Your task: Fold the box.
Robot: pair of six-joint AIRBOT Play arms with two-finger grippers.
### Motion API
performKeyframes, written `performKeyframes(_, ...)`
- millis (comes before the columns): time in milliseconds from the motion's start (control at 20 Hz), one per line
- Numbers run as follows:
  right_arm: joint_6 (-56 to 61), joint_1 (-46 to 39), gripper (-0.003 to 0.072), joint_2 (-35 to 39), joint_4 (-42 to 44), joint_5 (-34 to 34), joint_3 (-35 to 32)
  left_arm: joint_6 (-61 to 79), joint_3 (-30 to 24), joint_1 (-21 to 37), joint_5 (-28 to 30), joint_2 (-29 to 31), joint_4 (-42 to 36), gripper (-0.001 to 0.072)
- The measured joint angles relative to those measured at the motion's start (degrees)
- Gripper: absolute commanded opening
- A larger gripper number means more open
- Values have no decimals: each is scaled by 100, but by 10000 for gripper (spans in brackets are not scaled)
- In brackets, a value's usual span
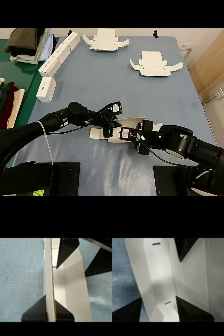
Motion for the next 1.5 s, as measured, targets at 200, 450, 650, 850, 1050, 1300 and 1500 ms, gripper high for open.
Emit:
performKeyframes(200, 896, -68, 644, -22, -452, -9, -4, 0, 0, 0, 0, 0, 0, 14)
performKeyframes(450, 1517, -96, 720, -249, -490, 15, 11, -2, 0, 0, 0, 0, 0, 14)
performKeyframes(650, 1720, -96, 720, -98, -420, 284, 190, -2, 0, 0, 0, 0, -2, 14)
performKeyframes(850, 1775, -98, 720, 175, -387, 719, 208, 0, 0, -2, -2, 0, 0, 15)
performKeyframes(1050, 1657, -131, 720, 442, -358, 728, -42, 0, 0, -4, -2, 0, 0, 14)
performKeyframes(1300, 238, -857, 720, 684, 365, 310, -286, 0, 0, -4, -2, 0, 0, 14)
performKeyframes(1500, -1961, -1996, 720, 721, 1867, 201, -337, 0, 0, -4, -2, 0, 0, 14)
